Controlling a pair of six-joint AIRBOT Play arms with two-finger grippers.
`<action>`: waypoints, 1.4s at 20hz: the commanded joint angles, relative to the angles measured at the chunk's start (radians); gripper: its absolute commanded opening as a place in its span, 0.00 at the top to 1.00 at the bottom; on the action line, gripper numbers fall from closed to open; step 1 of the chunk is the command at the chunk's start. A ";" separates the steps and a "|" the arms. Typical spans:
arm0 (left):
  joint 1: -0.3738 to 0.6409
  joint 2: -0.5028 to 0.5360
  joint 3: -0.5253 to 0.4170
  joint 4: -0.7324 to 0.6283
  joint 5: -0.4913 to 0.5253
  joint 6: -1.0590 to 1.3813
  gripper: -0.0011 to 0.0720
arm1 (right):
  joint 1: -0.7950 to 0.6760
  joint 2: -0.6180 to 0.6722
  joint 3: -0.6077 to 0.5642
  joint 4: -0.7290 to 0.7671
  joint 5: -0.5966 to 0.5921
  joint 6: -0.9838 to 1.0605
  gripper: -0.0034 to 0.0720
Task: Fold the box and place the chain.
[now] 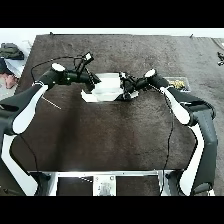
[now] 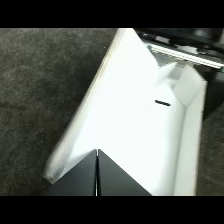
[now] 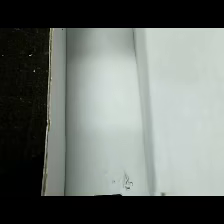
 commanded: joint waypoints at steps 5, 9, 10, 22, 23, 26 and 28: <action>-0.001 -0.061 0.010 0.020 0.040 -0.020 0.97 | 0.000 -0.001 0.000 0.000 0.000 -0.002 0.53; -0.001 -0.070 0.010 0.077 0.047 -0.027 0.97 | 0.000 -0.001 0.000 0.000 0.000 -0.002 0.53; -0.001 -0.070 0.010 0.082 0.047 -0.026 0.97 | 0.000 -0.001 0.000 0.000 0.000 -0.002 0.53; 0.060 -0.004 0.127 0.090 -0.074 -0.022 0.97 | 0.000 -0.001 0.000 0.000 0.000 -0.002 0.53; 0.073 0.022 0.128 0.098 -0.107 -0.023 0.97 | 0.000 -0.001 0.000 0.000 0.000 -0.002 0.53; 0.087 0.062 0.137 0.193 -0.212 -0.022 0.97 | 0.000 -0.001 0.000 0.000 0.000 -0.002 0.53; 0.086 0.065 0.137 0.253 -0.299 0.000 0.97 | -0.001 -0.001 0.000 0.000 0.000 -0.002 0.53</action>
